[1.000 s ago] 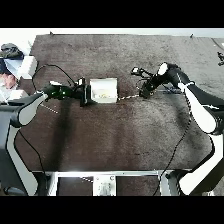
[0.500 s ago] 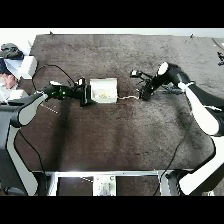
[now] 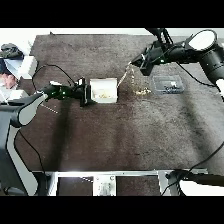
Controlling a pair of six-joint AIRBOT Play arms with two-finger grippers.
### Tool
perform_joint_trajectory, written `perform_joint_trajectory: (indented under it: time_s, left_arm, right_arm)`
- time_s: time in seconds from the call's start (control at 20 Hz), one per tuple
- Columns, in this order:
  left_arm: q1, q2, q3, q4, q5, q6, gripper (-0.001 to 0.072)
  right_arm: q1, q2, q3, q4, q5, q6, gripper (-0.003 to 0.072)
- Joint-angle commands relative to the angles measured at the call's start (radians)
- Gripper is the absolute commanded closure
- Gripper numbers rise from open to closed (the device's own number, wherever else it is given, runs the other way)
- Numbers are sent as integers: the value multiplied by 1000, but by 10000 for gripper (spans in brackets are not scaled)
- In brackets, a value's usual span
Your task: Fold the box and place the chain.
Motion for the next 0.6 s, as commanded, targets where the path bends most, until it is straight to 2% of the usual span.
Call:
perform_joint_trajectory:
  time_s: [0.0, 0.1, 0.25, 0.55]
  left_arm:
    - [1, 0, 0, 0, 0, 0, 424]
    - [1, 0, 0, 0, 0, 0, 424]
    - [1, 0, 0, 0, 0, 0, 424]
    - [1, 0, 0, 0, 0, 0, 424]
  right_arm:
    - [89, 80, 2, 51, -155, -5, 701]
    - [144, 84, 2, 48, -211, -1, 701]
    - [209, 49, 0, 43, -216, 32, 701]
    - [264, -178, -1, -12, -167, 134, 700]
